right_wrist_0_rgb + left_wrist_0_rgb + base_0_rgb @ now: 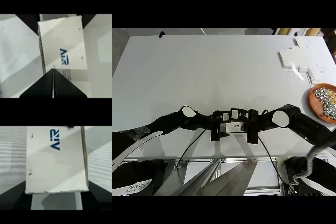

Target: Fold the box and place the chain.

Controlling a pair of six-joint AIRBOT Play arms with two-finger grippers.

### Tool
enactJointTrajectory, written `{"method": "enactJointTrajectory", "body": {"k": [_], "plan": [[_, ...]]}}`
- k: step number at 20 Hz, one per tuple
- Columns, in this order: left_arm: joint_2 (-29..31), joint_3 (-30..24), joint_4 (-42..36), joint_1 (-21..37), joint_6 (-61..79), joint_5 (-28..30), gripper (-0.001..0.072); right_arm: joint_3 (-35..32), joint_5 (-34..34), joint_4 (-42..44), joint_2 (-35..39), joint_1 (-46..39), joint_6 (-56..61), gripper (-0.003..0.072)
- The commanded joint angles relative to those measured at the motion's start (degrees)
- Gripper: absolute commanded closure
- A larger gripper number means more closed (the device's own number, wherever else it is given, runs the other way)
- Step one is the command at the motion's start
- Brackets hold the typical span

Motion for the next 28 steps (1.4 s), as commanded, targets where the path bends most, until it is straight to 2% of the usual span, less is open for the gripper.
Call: {"method": "enactJointTrajectory", "body": {"k": [1,4,7,11,23,25,28], "plan": [[0.0,0.0,0.2,0.0,0.2,0.0,0.0365,0.1,0.2,0.0,4.3,-4.5,8.3,0.0674],[0.0,0.0,0.2,0.0,0.2,0.0,0.0365,0.1,4.0,-6.3,6.5,-11.8,18.9,0.0674],[0.0,0.0,0.2,0.0,0.2,0.0,0.0365,0.1,4.7,-14.3,6.4,-19.7,30.0,0.0674],[0.0,0.0,0.2,0.0,0.2,0.0,0.0365,0.1,5.6,-16.4,6.4,-27.9,34.0,0.0674],[0.0,0.0,0.2,0.0,0.2,-0.6,0.0367,0.1,5.5,-16.2,6.4,-28.6,34.2,0.0673],[0.1,0.0,-2.0,0.0,-0.1,-1.1,0.0368,0.1,5.5,-16.2,6.4,-28.6,34.2,0.0673],[2.1,0.0,3.9,1.3,-4.6,-1.8,0.0369,0.1,5.5,-16.2,6.4,-28.6,34.2,0.0673]]}}
